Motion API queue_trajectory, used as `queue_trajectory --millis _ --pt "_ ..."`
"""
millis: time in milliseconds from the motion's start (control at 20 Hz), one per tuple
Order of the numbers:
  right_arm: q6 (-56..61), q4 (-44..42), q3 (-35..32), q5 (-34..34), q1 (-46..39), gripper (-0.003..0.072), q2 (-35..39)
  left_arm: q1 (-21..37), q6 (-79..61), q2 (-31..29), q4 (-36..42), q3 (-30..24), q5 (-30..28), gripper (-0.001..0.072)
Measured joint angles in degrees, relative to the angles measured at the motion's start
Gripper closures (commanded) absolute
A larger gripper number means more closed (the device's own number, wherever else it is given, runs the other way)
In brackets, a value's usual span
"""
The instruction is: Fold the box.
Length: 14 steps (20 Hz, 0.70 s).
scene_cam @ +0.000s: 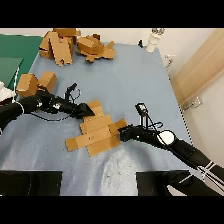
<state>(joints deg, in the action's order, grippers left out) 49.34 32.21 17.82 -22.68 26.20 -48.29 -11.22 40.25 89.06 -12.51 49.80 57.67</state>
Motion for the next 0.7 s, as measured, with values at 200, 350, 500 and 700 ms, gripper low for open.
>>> queue_trajectory --millis 200,350,500,700 --pt "1.51 1.81 0.0 -0.44 0.02 0.0684 0.0 0.85 -1.33 0.13 0.52 0.0 1.7 0.0416" --pt "1.88 2.38 0.0 -0.5 0.0 0.0684 0.0 1.46 -2.19 0.13 -0.48 0.0 4.04 0.0476" --pt "2.14 2.62 0.0 -0.55 0.02 0.0684 0.0 1.88 -2.78 0.2 -1.86 -0.31 5.99 0.0476" --pt "2.73 2.8 0.0 -0.13 0.02 0.0685 0.0 1.95 -3.93 0.85 -2.6 -1.51 7.85 0.0476"
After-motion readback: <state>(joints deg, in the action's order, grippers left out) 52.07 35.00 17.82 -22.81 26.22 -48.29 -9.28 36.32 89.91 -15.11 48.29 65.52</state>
